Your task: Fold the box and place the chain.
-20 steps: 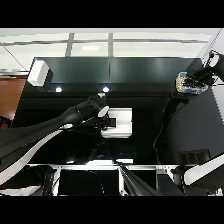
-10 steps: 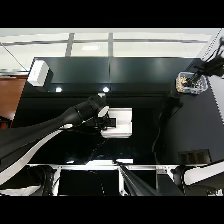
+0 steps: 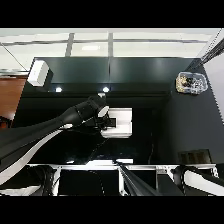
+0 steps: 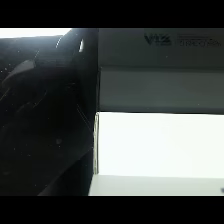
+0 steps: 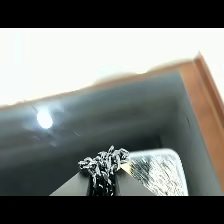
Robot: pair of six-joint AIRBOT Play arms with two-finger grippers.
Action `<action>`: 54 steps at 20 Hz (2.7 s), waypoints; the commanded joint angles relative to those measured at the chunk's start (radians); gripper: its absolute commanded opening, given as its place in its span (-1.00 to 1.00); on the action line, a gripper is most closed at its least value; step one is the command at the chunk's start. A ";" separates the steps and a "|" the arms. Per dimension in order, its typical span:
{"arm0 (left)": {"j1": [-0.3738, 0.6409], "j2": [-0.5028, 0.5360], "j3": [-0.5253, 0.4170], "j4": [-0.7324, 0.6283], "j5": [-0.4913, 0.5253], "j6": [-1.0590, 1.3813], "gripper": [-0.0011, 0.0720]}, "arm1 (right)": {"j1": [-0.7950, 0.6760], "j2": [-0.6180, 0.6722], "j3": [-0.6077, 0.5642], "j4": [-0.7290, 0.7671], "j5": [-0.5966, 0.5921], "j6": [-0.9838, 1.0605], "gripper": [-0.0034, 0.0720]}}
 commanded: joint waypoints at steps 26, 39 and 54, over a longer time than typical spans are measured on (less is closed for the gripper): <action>0.001 -0.001 0.000 0.002 0.008 0.000 -0.90 | 0.551 0.265 -0.447 0.671 0.354 -0.288 -0.89; 0.001 -0.001 0.000 0.002 0.008 0.000 -0.90 | 0.724 0.151 -0.765 0.505 0.037 -0.238 -0.87; 0.003 -0.003 0.000 -0.003 0.013 0.000 -0.90 | 0.452 0.327 -0.777 0.229 0.169 -0.167 -0.19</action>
